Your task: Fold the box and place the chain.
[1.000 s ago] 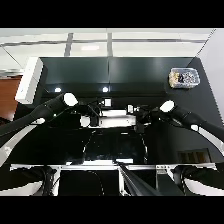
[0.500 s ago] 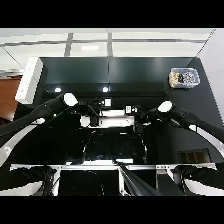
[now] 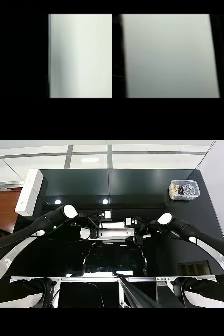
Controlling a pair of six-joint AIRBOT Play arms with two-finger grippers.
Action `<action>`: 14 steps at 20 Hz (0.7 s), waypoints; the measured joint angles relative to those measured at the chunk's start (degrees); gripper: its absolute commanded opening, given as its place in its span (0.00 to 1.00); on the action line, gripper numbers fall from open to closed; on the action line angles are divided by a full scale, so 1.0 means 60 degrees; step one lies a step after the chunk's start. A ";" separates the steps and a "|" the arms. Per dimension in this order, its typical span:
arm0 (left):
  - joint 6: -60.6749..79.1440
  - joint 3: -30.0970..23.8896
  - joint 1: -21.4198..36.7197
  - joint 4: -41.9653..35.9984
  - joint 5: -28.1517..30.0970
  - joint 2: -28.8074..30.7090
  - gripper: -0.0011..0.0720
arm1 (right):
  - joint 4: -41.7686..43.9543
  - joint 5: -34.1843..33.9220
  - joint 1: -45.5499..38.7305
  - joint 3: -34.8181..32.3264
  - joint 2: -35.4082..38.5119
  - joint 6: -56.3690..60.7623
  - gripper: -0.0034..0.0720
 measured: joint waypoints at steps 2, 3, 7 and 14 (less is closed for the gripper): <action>-0.0091 -0.0004 0.0000 0.0109 0.0033 0.0004 0.53 | -0.0011 0.0000 0.0000 0.0000 0.0000 -0.0004 0.68; -0.0146 0.0007 0.0000 0.0095 0.0044 0.0055 0.68 | -0.0011 0.0000 0.0000 0.0000 0.0000 -0.0004 0.68; -0.0408 0.0047 0.0033 0.0157 0.0015 0.0565 0.98 | -0.0015 0.0004 0.0000 0.0000 0.0000 -0.0011 0.67; -0.3639 0.0062 0.0608 0.2153 -0.1439 0.2291 0.92 | -0.0015 0.0004 0.0000 0.0000 0.0000 -0.0007 0.47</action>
